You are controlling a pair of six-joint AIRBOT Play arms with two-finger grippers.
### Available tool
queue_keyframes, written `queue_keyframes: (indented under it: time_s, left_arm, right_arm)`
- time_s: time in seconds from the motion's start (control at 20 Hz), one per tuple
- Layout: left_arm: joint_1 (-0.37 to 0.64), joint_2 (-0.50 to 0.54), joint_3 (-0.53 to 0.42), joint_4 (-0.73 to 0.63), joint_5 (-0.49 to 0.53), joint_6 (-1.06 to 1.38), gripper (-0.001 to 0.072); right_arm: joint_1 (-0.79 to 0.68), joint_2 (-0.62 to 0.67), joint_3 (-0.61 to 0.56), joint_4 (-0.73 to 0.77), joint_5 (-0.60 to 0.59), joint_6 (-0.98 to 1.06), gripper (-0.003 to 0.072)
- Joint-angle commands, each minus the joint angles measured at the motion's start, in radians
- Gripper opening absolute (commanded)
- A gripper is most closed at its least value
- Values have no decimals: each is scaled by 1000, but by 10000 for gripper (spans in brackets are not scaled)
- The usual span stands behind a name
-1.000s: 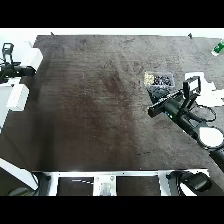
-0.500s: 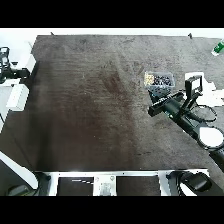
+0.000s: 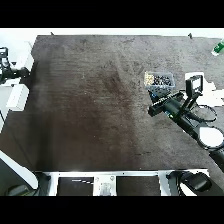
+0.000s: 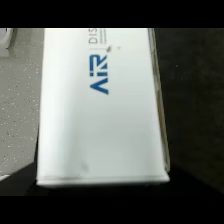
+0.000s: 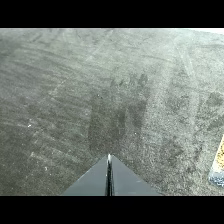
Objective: Fold the box and place the chain.
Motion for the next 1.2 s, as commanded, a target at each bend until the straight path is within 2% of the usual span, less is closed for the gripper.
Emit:
queue_keyframes:
  time_s: [0.0, 0.1, 0.15, 0.2, 0.25, 0.5, 0.65, 0.8, 0.9, 1.0, 1.05, 1.1, 1.15]
  left_arm:
    - [0, -1, 1, -3, -10, 21, 435]
    - [0, -3, 1, -3, -29, 26, 438]
    - [0, -4, 1, -3, -45, 48, 482]
    - [0, -5, 1, -2, -44, 56, 675]
    - [0, -5, 1, -2, -43, 56, 710]
    - [0, -2, 4, -2, -47, 56, 720]
    - [3, -2, 59, 3, -124, 56, 720]
    - [3, 0, 159, 66, -235, 29, 720]
    - [2, 39, 169, 66, -247, 16, 720]
    - [2, 90, 169, 33, -264, 10, 708]
    - [2, 114, 169, -7, -280, 11, 679]
    - [2, 145, 169, -36, -312, 11, 494]
    - [0, 170, 169, -63, -343, 11, 400]
  right_arm:
    - [1, 1, 0, 0, 0, 1, 12]
    - [1, 1, 0, 0, 0, 1, 12]
    - [1, 1, 0, 0, 0, 1, 12]
    - [1, 1, 0, 0, 0, 1, 12]
    - [1, 1, 0, 0, 0, 1, 12]
    - [1, 1, 0, 1, 0, 1, 12]
    - [1, 1, 2, 0, 0, 1, 11]
    - [0, 2, 3, 0, 0, 1, 12]
    - [0, 2, 3, 0, 0, 1, 11]
    - [0, 2, 3, 0, 0, 1, 12]
    - [0, 2, 3, -1, 0, 0, 11]
    - [0, 2, 3, -1, 0, 0, 12]
    - [0, 2, 3, -1, 0, 0, 12]
